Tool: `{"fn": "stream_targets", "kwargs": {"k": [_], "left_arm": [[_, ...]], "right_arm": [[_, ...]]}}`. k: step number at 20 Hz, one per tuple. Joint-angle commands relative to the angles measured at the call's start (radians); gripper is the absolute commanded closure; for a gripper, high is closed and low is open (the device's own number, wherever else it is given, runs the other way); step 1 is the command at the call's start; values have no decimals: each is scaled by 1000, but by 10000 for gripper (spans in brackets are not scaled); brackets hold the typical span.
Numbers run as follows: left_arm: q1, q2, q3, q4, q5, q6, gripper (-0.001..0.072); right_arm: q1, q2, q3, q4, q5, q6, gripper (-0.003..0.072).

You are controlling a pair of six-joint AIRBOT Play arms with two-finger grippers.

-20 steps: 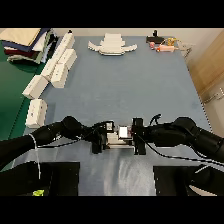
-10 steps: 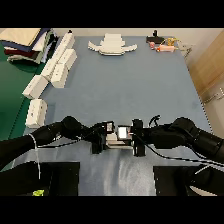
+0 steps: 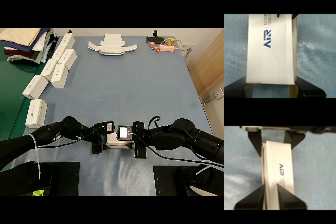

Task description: Fold the box.

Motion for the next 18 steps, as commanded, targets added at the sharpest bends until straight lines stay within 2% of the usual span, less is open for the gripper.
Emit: {"fn": "stream_targets", "kwargs": {"k": [1,4,5,6,7,11,14,18], "left_arm": [[0,0,1,0,1,-1,351],[0,0,1,0,1,-1,351],[0,0,1,0,1,-1,351],[0,0,1,0,1,-1,351],[0,0,1,0,1,-1,351],[0,0,1,0,1,-1,351],[0,0,1,0,1,-1,351],[0,0,1,0,1,-1,351]], "right_arm": [[0,14,12,-5,1,38,328],[0,45,39,-5,1,131,316],[0,51,43,-5,1,187,341],[0,54,43,-5,1,291,552],[0,53,39,0,13,375,684],[0,85,-89,166,246,478,686],[2,169,-226,267,401,523,686],[25,254,-355,299,513,536,685]]}}
